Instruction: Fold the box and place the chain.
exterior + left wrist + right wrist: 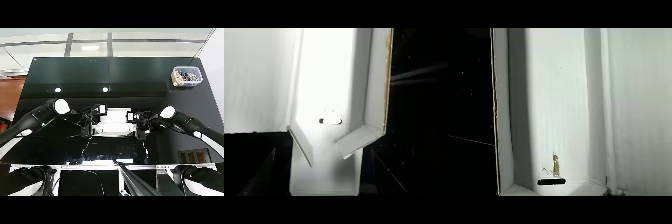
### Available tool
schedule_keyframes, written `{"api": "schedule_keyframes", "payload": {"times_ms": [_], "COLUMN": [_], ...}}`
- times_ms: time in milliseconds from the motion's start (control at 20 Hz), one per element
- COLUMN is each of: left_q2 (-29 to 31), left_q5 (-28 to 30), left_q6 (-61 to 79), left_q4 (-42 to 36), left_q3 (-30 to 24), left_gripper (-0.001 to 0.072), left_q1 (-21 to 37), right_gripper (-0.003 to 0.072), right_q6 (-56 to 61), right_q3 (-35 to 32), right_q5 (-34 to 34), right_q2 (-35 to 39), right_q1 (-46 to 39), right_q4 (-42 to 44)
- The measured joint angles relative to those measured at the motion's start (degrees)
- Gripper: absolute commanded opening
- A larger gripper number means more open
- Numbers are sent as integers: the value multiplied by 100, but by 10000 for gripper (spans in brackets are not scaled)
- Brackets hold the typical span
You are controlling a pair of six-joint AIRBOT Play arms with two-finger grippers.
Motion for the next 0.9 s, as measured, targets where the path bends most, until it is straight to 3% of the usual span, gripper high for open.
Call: {"api": "schedule_keyframes", "payload": {"times_ms": [50,100,200,300,900], "left_q2": [-15,-28,-44,-52,-98], "left_q5": [-68,-72,-66,-66,212], "left_q6": [-87,-146,-304,-389,-494], "left_q4": [33,52,-28,-166,-1110], "left_q3": [15,24,37,44,-105], "left_gripper": [486,407,388,154,144], "left_q1": [-13,-31,-48,-63,-131], "right_gripper": [127,126,127,127,126], "right_q6": [0,-2,-2,0,-2], "right_q3": [0,0,0,0,0], "right_q5": [0,0,0,0,0], "right_q2": [0,0,0,0,0], "right_q1": [0,0,0,0,0], "right_q4": [0,0,0,0,0]}}
